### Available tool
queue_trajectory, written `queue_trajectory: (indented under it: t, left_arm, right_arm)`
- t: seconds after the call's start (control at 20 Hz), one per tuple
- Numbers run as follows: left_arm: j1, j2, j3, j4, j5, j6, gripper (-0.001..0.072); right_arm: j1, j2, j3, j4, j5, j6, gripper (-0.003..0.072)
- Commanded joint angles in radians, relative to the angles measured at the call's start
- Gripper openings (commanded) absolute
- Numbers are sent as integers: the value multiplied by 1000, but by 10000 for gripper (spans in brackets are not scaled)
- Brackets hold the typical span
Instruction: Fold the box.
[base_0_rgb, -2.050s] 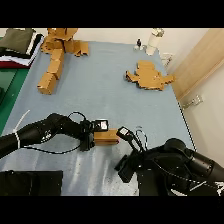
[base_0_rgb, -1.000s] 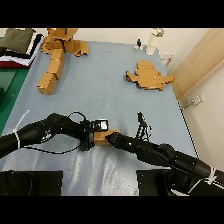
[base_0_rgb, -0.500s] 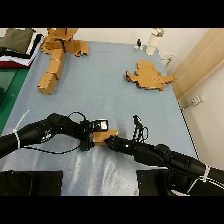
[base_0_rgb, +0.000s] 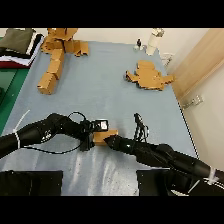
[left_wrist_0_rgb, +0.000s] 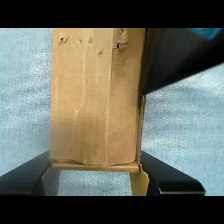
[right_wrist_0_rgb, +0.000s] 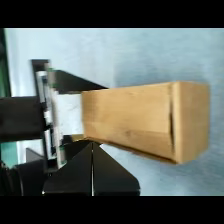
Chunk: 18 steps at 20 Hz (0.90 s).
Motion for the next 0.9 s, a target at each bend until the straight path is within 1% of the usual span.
queue_trajectory:
  t: [0.0, 0.05, 0.2, 0.25, 0.3, 0.4, 0.5, 0.55, 0.65, 0.85]
  left_arm:
    - [0, 1, 0, 0, 0, 0, 423]
    - [0, 1, 0, 0, 0, 0, 423]
    - [0, 1, 0, 0, 0, 0, 423]
    - [0, 1, 0, 0, 0, 0, 424]
    - [0, 1, 0, 0, 0, 0, 423]
    - [0, 1, 0, 0, 0, 0, 424]
    - [0, 1, 0, -2, -17, 0, 423]
    - [0, 1, 0, -4, -48, 0, 423]
    - [0, 1, 0, -4, -80, 0, 423]
    - [0, 1, 0, -5, -79, 0, 423]
  right_arm:
    - [-29, 169, 34, -210, -206, 34, -2]
    - [-59, 217, 44, -309, -328, 119, -2]
    - [-160, 327, 51, -698, -730, 455, -1]
    - [-191, 355, 51, -789, -822, 535, 0]
    - [-223, 383, 51, -845, -887, 579, 0]
    - [-272, 407, 63, -845, -958, 581, 0]
    - [-293, 392, 79, -785, -1011, 545, 0]
    - [-292, 382, 82, -758, -1015, 545, 0]
    - [-291, 365, 82, -726, -1010, 547, 0]
    - [-292, 328, 82, -719, -972, 554, 0]
